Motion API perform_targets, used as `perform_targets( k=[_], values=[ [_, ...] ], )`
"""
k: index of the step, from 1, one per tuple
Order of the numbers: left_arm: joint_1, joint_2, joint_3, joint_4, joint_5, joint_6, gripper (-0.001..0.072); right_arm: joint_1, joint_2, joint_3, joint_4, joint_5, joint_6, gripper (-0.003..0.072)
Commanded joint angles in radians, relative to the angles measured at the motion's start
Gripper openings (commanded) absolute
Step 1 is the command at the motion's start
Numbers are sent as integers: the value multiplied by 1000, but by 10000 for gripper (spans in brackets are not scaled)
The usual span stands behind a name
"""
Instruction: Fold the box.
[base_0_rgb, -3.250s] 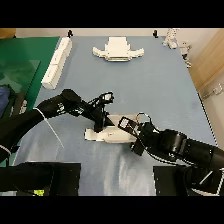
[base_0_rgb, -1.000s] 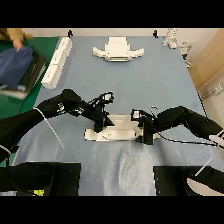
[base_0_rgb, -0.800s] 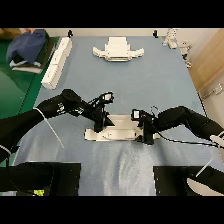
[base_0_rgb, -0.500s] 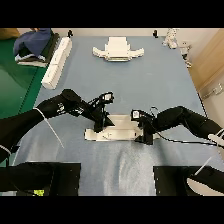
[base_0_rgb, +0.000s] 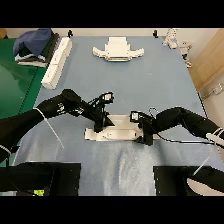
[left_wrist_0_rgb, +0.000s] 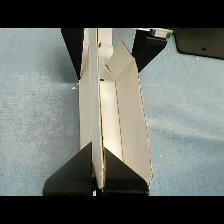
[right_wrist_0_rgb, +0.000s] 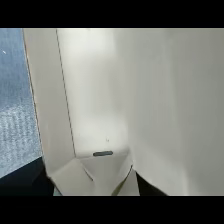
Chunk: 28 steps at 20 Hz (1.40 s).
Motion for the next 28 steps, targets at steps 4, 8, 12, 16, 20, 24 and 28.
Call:
perform_targets(
  k=[4, 8, 12, 16, 20, 24, 28],
  values=[
    [0, 1, 0, 0, 0, 0, 12, 19, 0, -1, -18, 39, 0, 718],
    [0, 1, 0, 0, 0, 0, 12, 19, -1, -1, -24, 45, 0, 623],
    [0, 1, 0, 0, 0, 0, 12, 19, -1, -1, -25, 41, 0, 504],
    [0, 1, 0, 0, 0, 0, 12, 19, 0, -1, -24, 41, 0, 522],
    [0, 1, 0, 0, 0, 0, 12, 19, 0, -1, -24, 37, 1, 523],
    [0, 1, 0, 0, 0, 0, 12, 19, 0, -1, -25, 37, 0, 523],
    [0, 1, 0, 0, 0, 0, 12, 19, 0, -1, -25, 37, 0, 522]
  ],
)
